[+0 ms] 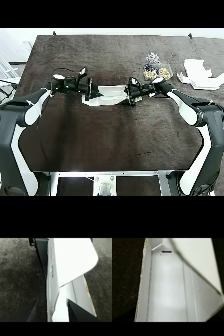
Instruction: Fold the box and place the chain.
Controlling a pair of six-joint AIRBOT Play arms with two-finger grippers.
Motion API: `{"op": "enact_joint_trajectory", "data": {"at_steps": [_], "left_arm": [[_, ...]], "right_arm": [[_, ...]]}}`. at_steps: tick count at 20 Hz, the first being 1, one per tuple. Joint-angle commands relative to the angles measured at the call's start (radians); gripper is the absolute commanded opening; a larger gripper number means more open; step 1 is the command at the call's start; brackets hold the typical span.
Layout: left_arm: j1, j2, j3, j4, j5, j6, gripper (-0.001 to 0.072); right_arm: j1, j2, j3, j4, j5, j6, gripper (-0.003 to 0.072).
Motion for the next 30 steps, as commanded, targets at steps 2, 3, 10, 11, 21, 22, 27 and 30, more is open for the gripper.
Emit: {"op": "enact_joint_trajectory", "data": {"at_steps": [2,3,10,11,21,22,27,30], "left_arm": [[0.064,0.002,0.042,-0.004,-0.177,-0.029,0.0418],[0.086,0.002,0.059,-0.007,-0.231,-0.049,0.0418],[0.163,0.014,0.263,-0.151,-0.538,-0.256,0.0012],[0.151,0.047,0.262,-0.129,-0.503,-0.262,0.0011],[-0.055,0.369,-0.056,0.208,-0.029,-0.19,0.0012],[-0.07,0.374,-0.101,0.216,0.021,-0.177,0.0012],[-0.113,0.376,-0.256,0.222,0.175,-0.097,0.0012],[-0.114,0.375,-0.293,0.222,0.23,-0.114,0.0013]], "right_arm": [[0.0,-0.001,0.0,0.0,0.002,0.0,0.0589],[0.0,-0.001,0.0,0.0,0.002,0.0,0.059],[0.0,-0.001,0.0,0.0,0.002,0.0,0.0589],[0.0,-0.001,0.0,0.0,0.002,0.0,0.0589],[0.0,-0.001,0.0,-0.001,0.002,0.0,0.0589],[0.0,-0.001,0.0,-0.001,0.002,0.0,0.0589],[0.0,-0.001,0.0,0.0,0.002,0.0,0.0589],[0.0,-0.001,0.0,-0.001,0.002,0.0,0.0589]]}}
